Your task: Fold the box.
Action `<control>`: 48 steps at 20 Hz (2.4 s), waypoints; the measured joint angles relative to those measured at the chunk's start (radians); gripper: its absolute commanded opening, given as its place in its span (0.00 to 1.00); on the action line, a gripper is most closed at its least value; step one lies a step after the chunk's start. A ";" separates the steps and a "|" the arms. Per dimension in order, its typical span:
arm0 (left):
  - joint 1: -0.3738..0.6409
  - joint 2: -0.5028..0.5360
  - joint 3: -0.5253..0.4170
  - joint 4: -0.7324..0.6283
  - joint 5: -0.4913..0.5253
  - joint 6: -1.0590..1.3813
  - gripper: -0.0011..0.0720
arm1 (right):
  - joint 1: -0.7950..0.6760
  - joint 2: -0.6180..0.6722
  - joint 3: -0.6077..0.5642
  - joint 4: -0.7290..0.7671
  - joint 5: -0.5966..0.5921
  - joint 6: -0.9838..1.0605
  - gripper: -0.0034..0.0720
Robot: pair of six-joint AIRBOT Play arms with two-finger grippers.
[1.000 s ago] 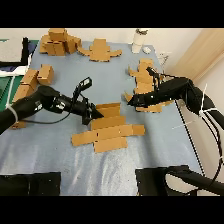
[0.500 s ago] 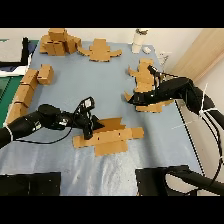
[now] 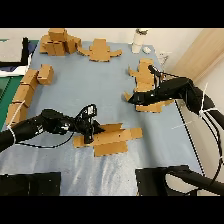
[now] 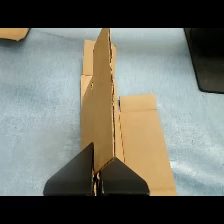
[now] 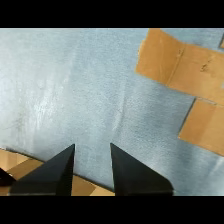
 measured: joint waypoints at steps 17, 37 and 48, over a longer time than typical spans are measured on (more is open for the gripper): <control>0.075 -0.048 0.011 0.053 -0.113 -0.034 0.03 | 0.000 0.000 0.000 0.000 0.006 0.000 0.49; 0.029 -0.052 0.011 0.095 -0.122 -0.076 0.03 | 0.005 0.000 0.000 -0.008 0.006 -0.010 0.05; 0.027 -0.052 0.011 0.093 -0.117 -0.094 0.03 | 0.240 0.122 -0.020 -0.423 -0.230 0.384 0.05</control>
